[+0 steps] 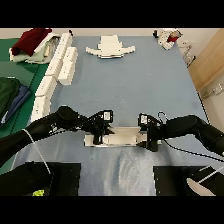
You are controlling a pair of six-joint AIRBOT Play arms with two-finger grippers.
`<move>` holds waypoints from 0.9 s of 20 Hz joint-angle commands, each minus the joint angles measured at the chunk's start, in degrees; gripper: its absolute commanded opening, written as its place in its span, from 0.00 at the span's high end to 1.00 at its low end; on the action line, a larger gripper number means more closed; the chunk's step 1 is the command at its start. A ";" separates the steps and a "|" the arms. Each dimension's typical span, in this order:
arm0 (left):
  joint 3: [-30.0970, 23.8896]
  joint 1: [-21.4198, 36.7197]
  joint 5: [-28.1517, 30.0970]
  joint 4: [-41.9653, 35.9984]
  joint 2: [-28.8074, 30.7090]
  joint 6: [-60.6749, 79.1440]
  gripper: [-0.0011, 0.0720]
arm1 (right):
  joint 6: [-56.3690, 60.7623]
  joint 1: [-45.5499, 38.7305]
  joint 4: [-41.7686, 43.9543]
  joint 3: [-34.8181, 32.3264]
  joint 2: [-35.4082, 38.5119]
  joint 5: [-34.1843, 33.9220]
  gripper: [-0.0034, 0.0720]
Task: Fold the box.
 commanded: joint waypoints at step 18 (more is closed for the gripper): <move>-0.02 -0.02 0.02 0.00 0.00 0.02 0.97 | -1.18 4.79 -1.99 -0.15 -5.97 3.76 0.01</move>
